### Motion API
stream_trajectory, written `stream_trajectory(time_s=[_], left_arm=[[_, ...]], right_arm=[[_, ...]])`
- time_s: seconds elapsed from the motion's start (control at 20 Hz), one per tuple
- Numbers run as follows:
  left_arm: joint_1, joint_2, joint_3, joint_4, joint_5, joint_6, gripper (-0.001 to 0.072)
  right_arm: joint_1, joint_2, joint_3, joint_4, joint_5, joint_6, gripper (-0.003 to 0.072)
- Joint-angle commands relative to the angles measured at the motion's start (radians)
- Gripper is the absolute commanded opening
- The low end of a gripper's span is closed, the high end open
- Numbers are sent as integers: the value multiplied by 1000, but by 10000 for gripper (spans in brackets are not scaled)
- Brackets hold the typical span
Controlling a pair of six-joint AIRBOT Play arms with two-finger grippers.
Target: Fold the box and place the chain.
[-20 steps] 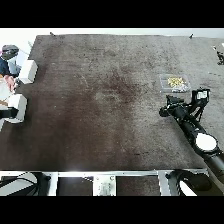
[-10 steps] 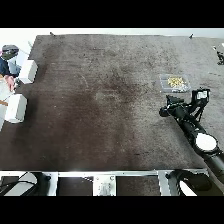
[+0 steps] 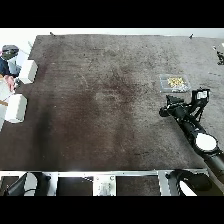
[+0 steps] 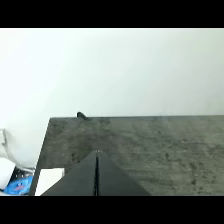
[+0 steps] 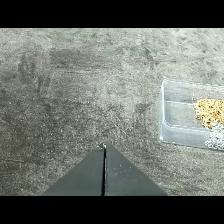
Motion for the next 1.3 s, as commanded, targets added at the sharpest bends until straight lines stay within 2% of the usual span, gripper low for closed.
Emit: stream_trajectory(time_s=[0.0,0.2,0.3,0.45,0.7,0.9,1.25], left_arm=[[-130,163,-142,-48,182,54,6],[-351,285,-282,-32,422,47,6],[-450,298,-340,-28,559,53,6],[-571,296,-393,12,676,56,5],[-697,296,-451,47,762,56,5],[-707,296,-509,48,769,72,7],[-707,296,-511,51,748,81,12]], right_arm=[[0,1,0,0,0,0,8],[-1,1,0,0,0,0,8],[0,1,0,0,0,0,8],[-1,1,-1,0,0,0,8],[0,1,0,0,0,0,8],[0,1,0,0,0,0,8],[0,1,0,0,0,0,8]])
